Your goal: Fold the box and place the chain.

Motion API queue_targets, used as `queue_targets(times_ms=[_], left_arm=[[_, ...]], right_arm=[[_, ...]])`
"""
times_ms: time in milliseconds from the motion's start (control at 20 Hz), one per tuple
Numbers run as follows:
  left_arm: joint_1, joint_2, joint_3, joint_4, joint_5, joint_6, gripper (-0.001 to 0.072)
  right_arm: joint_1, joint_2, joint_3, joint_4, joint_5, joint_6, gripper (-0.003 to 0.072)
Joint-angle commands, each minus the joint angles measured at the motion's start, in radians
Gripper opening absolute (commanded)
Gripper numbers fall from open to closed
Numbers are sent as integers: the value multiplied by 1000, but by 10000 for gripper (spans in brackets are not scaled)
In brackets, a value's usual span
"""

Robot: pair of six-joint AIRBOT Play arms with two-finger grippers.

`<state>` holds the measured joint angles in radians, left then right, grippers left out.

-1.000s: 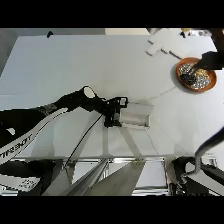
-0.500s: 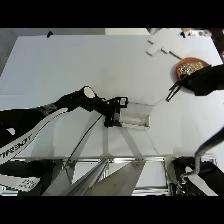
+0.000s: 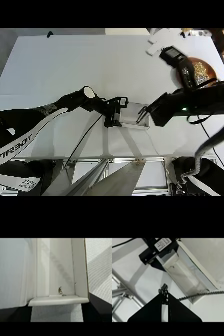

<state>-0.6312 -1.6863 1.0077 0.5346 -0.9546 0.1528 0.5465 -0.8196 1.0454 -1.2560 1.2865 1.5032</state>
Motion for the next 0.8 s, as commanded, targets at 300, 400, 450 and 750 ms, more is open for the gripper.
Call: queue_targets(times_ms=[300,400,450,750], left_arm=[[0,0,0,0,0,0,171],[0,0,0,0,0,0,171],[0,0,0,0,0,0,171],[0,0,0,0,0,0,171]], right_arm=[[66,-65,-296,-57,-338,120,21],[66,-98,-303,-54,-329,120,24],[66,-110,-303,-53,-330,119,28],[66,-132,-299,-36,-344,114,149]])
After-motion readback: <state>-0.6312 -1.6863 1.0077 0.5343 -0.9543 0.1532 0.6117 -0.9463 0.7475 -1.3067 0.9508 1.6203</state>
